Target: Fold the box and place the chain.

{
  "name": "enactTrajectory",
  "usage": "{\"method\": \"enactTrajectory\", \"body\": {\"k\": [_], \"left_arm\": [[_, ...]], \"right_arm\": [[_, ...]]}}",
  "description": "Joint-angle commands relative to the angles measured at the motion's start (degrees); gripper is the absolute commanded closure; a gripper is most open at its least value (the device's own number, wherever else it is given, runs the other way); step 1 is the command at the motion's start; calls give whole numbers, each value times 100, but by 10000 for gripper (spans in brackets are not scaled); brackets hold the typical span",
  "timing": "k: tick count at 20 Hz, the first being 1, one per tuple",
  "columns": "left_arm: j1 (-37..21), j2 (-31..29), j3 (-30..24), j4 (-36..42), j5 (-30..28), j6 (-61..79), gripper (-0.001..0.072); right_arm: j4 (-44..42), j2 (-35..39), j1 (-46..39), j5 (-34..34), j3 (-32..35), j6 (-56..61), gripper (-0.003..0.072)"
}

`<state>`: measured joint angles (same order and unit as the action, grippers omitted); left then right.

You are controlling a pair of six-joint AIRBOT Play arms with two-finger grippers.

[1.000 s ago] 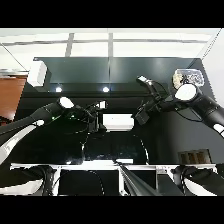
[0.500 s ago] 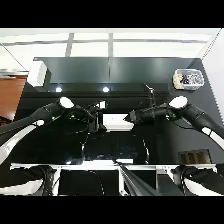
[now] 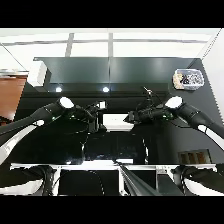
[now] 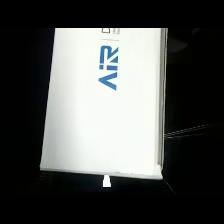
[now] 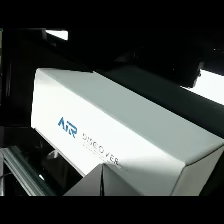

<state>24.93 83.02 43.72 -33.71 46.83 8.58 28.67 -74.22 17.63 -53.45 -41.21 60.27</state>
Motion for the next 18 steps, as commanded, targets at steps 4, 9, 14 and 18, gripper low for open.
{"method": "enactTrajectory", "body": {"k": [4,9,14,18], "left_arm": [[-7,0,4,-15,7,2,304],[-22,-568,4,-907,39,-487,-3],[-39,-1799,9,-1469,450,-2074,6],[286,-1545,601,-1207,433,-2629,7]], "right_arm": [[957,1097,-752,-1443,-1080,52,672],[2227,2295,-2334,-1554,-1215,557,672],[2304,2520,-3324,-1613,-1156,549,672],[2269,2516,-3333,-1209,-879,549,672]]}}
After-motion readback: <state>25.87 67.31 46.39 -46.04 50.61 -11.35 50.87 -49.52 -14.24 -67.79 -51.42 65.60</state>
